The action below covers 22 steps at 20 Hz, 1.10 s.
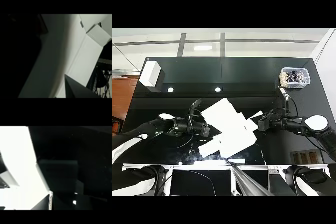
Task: Fold the box and place the chain.
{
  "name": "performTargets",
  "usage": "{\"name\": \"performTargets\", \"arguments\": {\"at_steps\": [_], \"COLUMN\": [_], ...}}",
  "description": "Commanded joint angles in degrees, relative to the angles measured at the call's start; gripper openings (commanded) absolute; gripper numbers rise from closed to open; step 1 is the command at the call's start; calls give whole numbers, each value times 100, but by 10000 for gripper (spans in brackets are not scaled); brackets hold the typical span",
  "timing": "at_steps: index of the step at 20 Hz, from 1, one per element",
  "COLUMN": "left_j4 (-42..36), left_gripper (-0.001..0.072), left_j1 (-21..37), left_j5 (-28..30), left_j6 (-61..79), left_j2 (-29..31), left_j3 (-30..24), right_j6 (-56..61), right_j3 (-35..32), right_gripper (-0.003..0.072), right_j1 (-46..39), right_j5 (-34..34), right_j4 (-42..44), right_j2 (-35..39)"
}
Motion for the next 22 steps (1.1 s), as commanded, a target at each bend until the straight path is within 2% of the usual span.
{"name": "performTargets", "arguments": {"at_steps": [1, 4, 5, 10, 11, 12, 14, 15, 16, 17, 20, 22], "left_j4": [-22, 85, 101, 107, 144, 221, 422, 544, 678, 863, 1281, 1751], "left_gripper": [388, 311, 223, 211, 156, 156, 106, 89, 58, 30, 29, 27], "left_j1": [28, 208, 308, 739, 745, 741, 732, 734, 734, 734, 723, 608], "left_j5": [-44, -144, -216, -745, -754, -752, -765, -804, -881, -988, -1272, -1283], "left_j6": [249, 227, 173, 175, 179, 179, 181, 205, 245, 286, 284, 282], "left_j2": [-92, -94, -94, -94, -94, -94, -94, -94, -94, -92, -87, -31], "left_j3": [0, 2, 2, 2, 4, 4, 4, 11, 42, 118, 468, 831], "right_j6": [24, 24, 24, 22, 22, 22, 22, 22, 44, 59, 50, 37], "right_j3": [-2, -2, -2, -2, -2, -2, -2, 0, 20, 105, 693, 1222], "right_gripper": [42, 42, 42, 43, 43, 43, 43, 203, 526, 698, 698, 698], "right_j1": [4, 4, 4, 4, 4, 4, 4, 0, -57, -181, -796, -1154], "right_j5": [4, 4, 4, 2, 2, 2, 2, -13, -26, 55, 487, 881], "right_j4": [0, 0, 0, 0, -2, -2, -2, -9, 0, -35, -680, -1488], "right_j2": [2, 2, 2, 2, 2, 2, 2, 4, 4, 7, 9, 9]}}
